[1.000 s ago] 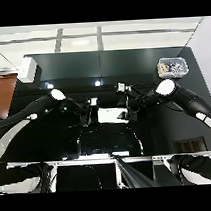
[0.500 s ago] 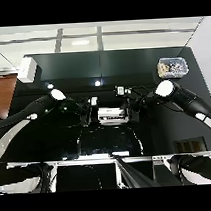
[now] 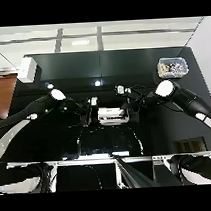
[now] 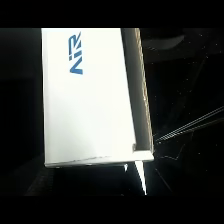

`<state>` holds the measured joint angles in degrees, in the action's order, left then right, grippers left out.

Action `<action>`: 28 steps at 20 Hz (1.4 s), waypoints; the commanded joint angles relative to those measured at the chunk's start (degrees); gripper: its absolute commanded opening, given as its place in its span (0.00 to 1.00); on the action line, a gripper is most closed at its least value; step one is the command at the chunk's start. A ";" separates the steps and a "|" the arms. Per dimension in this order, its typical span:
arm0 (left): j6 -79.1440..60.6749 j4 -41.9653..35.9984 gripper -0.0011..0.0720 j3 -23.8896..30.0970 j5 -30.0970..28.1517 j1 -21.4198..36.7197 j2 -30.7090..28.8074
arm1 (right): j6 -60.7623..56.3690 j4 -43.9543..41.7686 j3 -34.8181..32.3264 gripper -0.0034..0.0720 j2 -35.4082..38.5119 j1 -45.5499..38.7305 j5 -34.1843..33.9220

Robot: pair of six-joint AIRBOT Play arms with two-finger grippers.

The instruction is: Fold the box and place the chain.

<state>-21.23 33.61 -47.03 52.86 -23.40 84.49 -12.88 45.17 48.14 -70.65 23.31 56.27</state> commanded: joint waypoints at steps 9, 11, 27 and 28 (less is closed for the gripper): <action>0.04 0.02 0.56 -0.04 0.07 -0.02 0.04 | -0.13 1.03 -1.33 0.46 -0.09 0.02 0.96; 0.04 0.00 0.56 -0.04 0.07 -0.02 0.04 | -0.13 1.25 -1.75 0.46 -0.11 0.02 0.98; 0.04 0.00 0.57 -0.04 0.07 -0.02 0.04 | -43.45 -23.10 -3.58 0.07 1.01 -2.08 0.42; 0.04 0.00 0.57 -0.04 0.07 -0.02 0.04 | -43.47 -22.16 -3.61 0.07 -0.24 -2.08 -0.11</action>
